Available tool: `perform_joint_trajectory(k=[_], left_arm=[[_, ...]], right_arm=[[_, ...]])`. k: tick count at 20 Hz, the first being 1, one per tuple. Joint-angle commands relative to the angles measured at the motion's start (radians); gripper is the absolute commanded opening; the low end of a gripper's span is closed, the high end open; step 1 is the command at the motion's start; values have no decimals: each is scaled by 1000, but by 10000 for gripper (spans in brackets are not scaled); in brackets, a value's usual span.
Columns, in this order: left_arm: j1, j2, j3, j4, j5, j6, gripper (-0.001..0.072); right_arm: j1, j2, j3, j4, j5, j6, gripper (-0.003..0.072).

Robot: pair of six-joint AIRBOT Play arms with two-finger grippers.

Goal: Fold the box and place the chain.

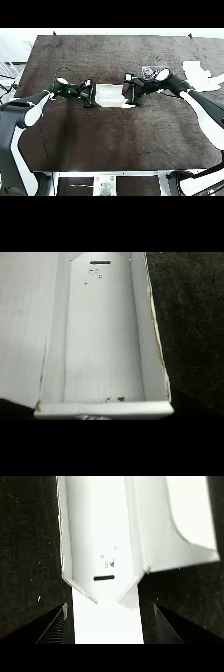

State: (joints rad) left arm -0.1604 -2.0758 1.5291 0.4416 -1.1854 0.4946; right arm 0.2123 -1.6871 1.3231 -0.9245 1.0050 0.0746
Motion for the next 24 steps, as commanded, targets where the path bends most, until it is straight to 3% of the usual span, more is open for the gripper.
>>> perform_joint_trajectory(k=[1,2,4,9,13,17,19,20,21,24], left_arm=[[1,0,0,0,0,0,528],[1,0,0,0,0,0,528],[1,0,0,0,-1,0,528],[1,0,0,0,0,0,528],[1,0,0,0,-1,0,528],[1,0,0,0,-1,0,528],[1,0,0,0,-1,0,528],[1,0,0,0,-1,0,528],[1,0,0,0,-1,0,528],[1,0,0,0,-1,0,528]], right_arm=[[33,-12,-20,8,-47,-12,551],[35,-12,-24,8,-47,-12,497],[36,-12,-31,8,-48,-12,487],[38,-29,-31,132,-45,-73,266],[43,-61,-31,216,-48,-114,237],[43,-97,-31,256,-71,-165,242],[43,-99,-31,271,-93,-189,345],[43,-99,-31,279,-107,-188,475],[42,-100,-31,282,-110,-189,543],[42,-100,-31,282,-113,-188,543]])
